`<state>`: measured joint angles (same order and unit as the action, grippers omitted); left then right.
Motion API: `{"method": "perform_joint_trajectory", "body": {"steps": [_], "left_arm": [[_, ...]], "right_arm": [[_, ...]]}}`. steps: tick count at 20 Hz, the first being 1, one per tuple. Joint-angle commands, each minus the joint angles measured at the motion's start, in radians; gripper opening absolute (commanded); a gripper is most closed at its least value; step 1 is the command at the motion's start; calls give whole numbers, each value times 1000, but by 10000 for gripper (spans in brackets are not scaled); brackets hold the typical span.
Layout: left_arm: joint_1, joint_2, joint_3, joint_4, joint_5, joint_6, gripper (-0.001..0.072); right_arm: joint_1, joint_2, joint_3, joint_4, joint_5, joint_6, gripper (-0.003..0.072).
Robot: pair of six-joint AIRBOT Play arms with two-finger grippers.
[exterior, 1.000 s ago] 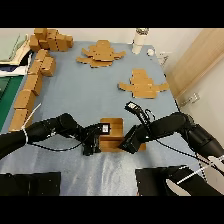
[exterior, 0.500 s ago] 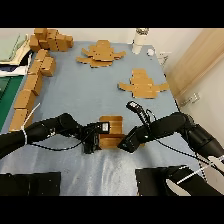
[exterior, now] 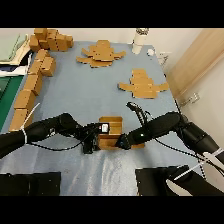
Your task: Fold the box.
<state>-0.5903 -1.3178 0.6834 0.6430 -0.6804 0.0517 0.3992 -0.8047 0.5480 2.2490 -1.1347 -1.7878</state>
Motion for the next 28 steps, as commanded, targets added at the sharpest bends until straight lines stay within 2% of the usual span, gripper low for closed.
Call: {"method": "perform_joint_trajectory", "body": {"steps": [1,2,3,4,5,8,14,23,26,28], "left_arm": [[0,-3,-1,8,-9,0,291],[0,-4,-1,8,-8,0,291],[0,-4,-1,8,-8,0,291],[0,-4,-1,8,-8,0,291],[0,-4,-1,8,-11,0,291],[0,-4,-1,8,-11,0,292],[0,-4,-1,8,-8,0,291],[-1,-4,-1,8,-9,0,291],[-1,-4,-1,8,-8,0,291],[-2,-4,-1,8,-8,0,291]], "right_arm": [[49,-66,0,43,34,45,514],[59,-84,1,60,54,48,496],[65,-99,5,71,75,63,396],[64,-106,16,72,89,66,201],[63,-106,29,69,114,70,136],[61,-105,76,63,169,108,137],[61,-106,86,53,142,108,136],[51,-118,95,-12,297,108,137],[1,-119,95,-6,256,108,145],[-79,-127,110,24,179,103,145]]}}
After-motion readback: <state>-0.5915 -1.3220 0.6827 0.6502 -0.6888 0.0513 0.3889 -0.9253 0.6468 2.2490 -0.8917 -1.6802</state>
